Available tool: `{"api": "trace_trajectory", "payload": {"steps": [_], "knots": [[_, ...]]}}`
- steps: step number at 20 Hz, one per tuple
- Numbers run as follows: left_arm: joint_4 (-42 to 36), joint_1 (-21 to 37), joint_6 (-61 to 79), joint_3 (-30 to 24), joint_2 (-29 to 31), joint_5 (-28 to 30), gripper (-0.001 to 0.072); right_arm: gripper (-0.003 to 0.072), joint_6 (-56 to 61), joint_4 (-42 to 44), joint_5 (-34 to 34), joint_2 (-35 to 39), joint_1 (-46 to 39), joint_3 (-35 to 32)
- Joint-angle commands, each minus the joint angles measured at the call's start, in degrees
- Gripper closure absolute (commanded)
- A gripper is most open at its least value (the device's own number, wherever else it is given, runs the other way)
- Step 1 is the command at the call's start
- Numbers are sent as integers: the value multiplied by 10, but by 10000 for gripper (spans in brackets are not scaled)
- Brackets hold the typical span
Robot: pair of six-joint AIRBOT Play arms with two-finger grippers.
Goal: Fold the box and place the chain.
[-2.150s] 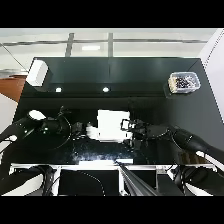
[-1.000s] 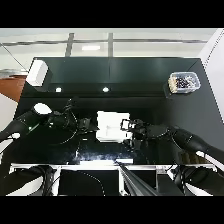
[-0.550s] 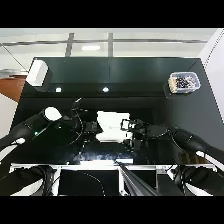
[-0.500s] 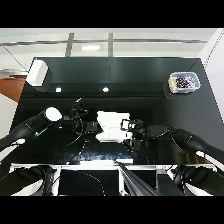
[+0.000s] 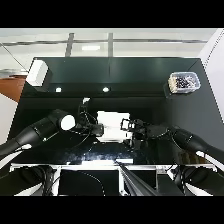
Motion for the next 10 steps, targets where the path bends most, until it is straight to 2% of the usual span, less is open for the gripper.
{"api": "trace_trajectory", "payload": {"steps": [1,2,3,6,10], "knots": [[144,-52,-164,27,0,-36,154,332,13,0,-2,0,0,0],[153,-59,-184,29,0,-44,233,332,16,0,-2,0,0,0],[154,-64,-195,29,-2,-43,254,332,18,0,-2,0,0,0],[141,-71,-203,35,-33,-48,254,332,20,0,-3,0,0,-1],[138,-80,-203,82,-92,-71,254,332,19,0,-4,0,0,-1]]}}
